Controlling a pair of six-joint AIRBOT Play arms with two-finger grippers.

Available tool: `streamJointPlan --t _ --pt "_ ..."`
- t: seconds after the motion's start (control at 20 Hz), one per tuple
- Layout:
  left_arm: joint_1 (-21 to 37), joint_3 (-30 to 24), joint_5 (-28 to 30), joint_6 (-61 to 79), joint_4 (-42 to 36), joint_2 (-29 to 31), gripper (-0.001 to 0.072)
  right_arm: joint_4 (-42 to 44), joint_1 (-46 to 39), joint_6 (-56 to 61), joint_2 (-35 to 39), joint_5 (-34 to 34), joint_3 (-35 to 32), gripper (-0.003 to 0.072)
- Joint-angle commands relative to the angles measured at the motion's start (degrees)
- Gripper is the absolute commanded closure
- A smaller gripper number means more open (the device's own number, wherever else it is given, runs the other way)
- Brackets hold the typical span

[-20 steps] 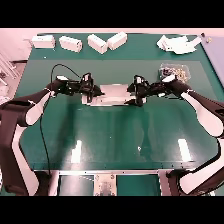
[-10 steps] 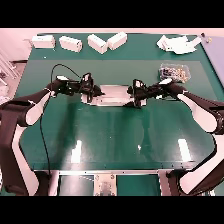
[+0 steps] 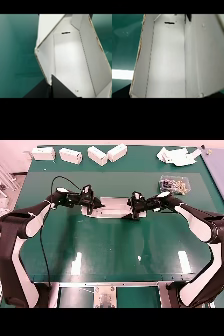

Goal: Fold the box and place the chain.

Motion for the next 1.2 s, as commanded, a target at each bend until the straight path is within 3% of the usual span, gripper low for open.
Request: streamJointPlan --t 0.0,0.7,0.85,1.15 --pt "0.00 0.00 0.00 0.00 0.00 -0.04 0.0691 0.94 0.07 0.00 -1.03 0.92 0.57 -0.0004" --pt "0.00 0.00 0.00 0.00 0.00 -0.04 0.0691 0.70 0.04 0.46 -1.22 1.84 0.57 0.0035" --pt "0.00 0.00 0.02 0.00 0.00 -0.04 0.0691 0.42 0.04 0.44 -1.22 2.25 0.57 0.0102" --pt "0.00 0.00 0.00 0.00 0.00 -0.04 0.0691 -0.33 0.07 0.90 -1.25 2.25 0.76 0.0102"
